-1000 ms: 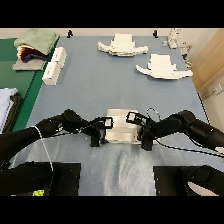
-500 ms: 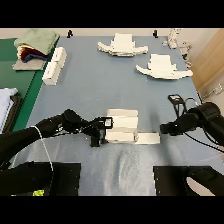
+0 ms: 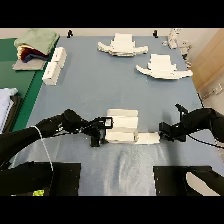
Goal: Fold the box.
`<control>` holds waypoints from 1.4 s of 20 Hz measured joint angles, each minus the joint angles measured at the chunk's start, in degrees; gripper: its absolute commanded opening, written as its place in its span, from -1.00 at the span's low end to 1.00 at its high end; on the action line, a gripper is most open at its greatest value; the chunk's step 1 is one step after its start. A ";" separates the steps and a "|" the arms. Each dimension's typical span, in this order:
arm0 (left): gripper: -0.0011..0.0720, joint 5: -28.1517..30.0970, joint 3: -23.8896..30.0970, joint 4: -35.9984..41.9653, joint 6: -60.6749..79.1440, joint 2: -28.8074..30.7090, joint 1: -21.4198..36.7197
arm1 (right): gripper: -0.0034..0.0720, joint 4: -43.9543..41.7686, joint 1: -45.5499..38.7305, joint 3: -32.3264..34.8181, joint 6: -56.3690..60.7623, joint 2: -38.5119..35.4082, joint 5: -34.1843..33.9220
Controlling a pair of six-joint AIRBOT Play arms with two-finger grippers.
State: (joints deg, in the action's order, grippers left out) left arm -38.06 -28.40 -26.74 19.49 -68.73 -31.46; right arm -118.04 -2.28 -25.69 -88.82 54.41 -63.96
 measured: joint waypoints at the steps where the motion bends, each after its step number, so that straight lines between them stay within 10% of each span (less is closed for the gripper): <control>1: 0.31 0.00 0.00 0.00 0.00 0.00 0.00 | -0.91 -2.95 -0.09 0.44 -1.77 0.24 0.22; 10: 0.31 0.00 0.00 0.00 0.00 -0.02 0.02 | -0.90 -12.85 7.74 1.36 -7.19 0.83 2.03; 13: 0.31 0.00 0.00 0.00 0.00 -0.02 0.00 | -0.10 -13.79 9.49 -0.04 -7.52 0.85 2.14; 16: 0.31 0.00 0.00 0.00 0.00 -0.02 0.00 | -0.10 -14.19 10.10 -2.12 -7.63 0.85 1.86; 19: 0.31 0.00 0.00 0.00 0.00 -0.02 0.00 | 0.61 -14.38 10.43 -4.20 -7.67 0.85 0.55; 28: 0.31 0.00 0.00 0.00 0.00 -0.02 0.00 | 0.45 -12.59 21.11 -6.05 -5.29 2.03 4.42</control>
State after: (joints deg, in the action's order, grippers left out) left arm -38.06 -28.40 -26.74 19.49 -68.75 -31.46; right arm -130.63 18.83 -31.75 -94.11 56.45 -59.55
